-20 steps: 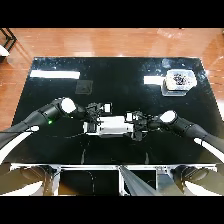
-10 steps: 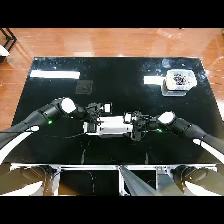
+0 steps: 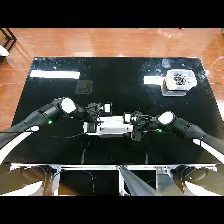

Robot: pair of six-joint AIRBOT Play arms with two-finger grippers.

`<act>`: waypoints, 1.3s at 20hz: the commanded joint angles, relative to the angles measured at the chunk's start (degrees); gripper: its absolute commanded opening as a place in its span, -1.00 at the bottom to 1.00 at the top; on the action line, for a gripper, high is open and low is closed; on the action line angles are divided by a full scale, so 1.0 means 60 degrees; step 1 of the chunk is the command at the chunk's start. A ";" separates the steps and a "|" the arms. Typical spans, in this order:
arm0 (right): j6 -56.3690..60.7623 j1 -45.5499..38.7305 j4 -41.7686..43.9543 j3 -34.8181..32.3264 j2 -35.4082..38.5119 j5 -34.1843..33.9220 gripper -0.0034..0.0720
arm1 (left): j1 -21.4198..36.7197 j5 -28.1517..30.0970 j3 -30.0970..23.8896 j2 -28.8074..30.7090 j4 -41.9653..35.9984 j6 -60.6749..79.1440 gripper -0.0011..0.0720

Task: Fold the box and place the chain.

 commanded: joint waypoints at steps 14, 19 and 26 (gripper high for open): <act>0.0845 -0.0007 -0.0947 0.0011 -0.0047 -0.0164 0.95 | -0.0040 -0.0004 -0.0004 -0.0004 0.0000 0.0004 -0.90; 0.0681 -0.0004 -0.0514 0.0051 -0.0051 -0.0171 0.95 | -0.0073 -0.0004 -0.0004 -0.0004 0.0004 0.0004 -0.90; 0.0608 0.0015 -0.0452 0.0055 -0.0058 -0.0171 0.95 | -0.0073 0.0000 -0.0004 -0.0004 0.0004 0.0004 -0.90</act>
